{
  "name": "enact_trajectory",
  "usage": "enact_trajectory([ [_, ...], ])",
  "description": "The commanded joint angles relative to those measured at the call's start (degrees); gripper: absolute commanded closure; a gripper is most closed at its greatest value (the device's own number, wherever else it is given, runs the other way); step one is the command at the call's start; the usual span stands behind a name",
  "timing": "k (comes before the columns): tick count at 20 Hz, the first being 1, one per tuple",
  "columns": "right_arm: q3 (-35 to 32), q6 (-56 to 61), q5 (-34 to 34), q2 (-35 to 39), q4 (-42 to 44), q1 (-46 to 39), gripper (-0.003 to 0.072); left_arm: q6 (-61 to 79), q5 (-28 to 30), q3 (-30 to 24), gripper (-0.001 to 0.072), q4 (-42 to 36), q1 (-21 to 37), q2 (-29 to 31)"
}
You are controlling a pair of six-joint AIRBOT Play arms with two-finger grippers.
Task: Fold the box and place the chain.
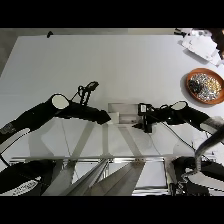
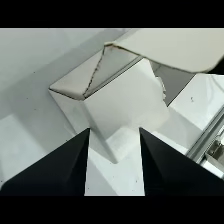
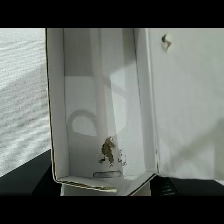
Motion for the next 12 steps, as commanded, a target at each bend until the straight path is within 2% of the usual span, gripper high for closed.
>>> enact_trajectory([
  [1, -0.02, 0.00, 0.00, 0.02, 0.02, 0.00, 0.0384, -2.71, 2.69, 0.46, 0.0324, 2.71, -0.85, -0.04],
  [5, 0.00, 0.00, 0.00, 0.02, 0.00, 0.00, 0.0384, -14.05, 2.01, 5.16, 0.0315, 12.63, -2.08, -0.87],
  [10, -0.02, 0.00, 0.00, 0.02, 0.02, 0.00, 0.0384, -26.97, -5.07, 12.50, 0.0313, 24.90, -5.77, -5.35],
  [12, 0.00, 0.00, 0.00, 0.02, 0.00, 0.00, 0.0384, -30.71, -7.13, 13.97, 0.0284, 27.45, -6.69, -6.75],
])
